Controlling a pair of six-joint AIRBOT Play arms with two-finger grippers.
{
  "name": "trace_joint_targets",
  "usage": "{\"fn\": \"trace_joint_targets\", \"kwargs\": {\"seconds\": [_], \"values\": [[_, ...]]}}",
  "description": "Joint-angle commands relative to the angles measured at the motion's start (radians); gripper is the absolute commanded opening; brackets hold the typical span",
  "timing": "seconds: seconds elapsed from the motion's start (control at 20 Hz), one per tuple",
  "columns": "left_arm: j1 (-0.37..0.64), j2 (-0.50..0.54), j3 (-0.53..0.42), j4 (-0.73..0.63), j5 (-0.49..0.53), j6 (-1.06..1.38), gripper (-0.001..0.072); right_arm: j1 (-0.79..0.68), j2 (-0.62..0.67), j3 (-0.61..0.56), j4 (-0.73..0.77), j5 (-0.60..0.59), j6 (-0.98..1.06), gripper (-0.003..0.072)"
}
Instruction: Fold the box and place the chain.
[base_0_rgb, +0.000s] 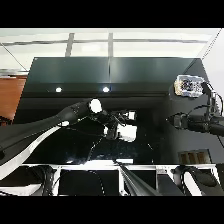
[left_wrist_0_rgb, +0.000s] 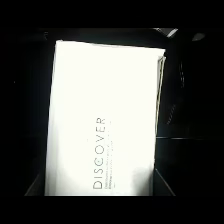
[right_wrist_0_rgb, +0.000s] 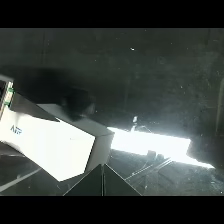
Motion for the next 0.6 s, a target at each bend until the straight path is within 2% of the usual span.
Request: {"fn": "trace_joint_targets", "kwargs": {"seconds": [0.0,0.1,0.2,0.4,0.55], "values": [[0.01,0.021,0.0,0.058,0.014,-0.053,0.0291,-0.001,0.001,0.001,-0.002,-0.002,0.0,0.0014],[0.074,0.063,0.0,0.09,0.019,-0.142,0.0288,-0.001,0.001,0.001,-0.002,-0.003,0.0,0.0015],[0.194,0.109,0.0,0.138,0.039,-0.25,0.0286,-0.001,0.001,0.001,-0.002,-0.003,0.0,0.0015],[0.557,0.124,0.055,0.219,0.11,-0.412,0.0286,-0.001,0.001,0.001,0.0,-0.006,0.008,0.0014],[0.83,0.06,0.177,0.219,0.201,-0.538,0.0291,-0.001,0.001,0.001,0.019,-0.006,0.008,0.0015]]}}
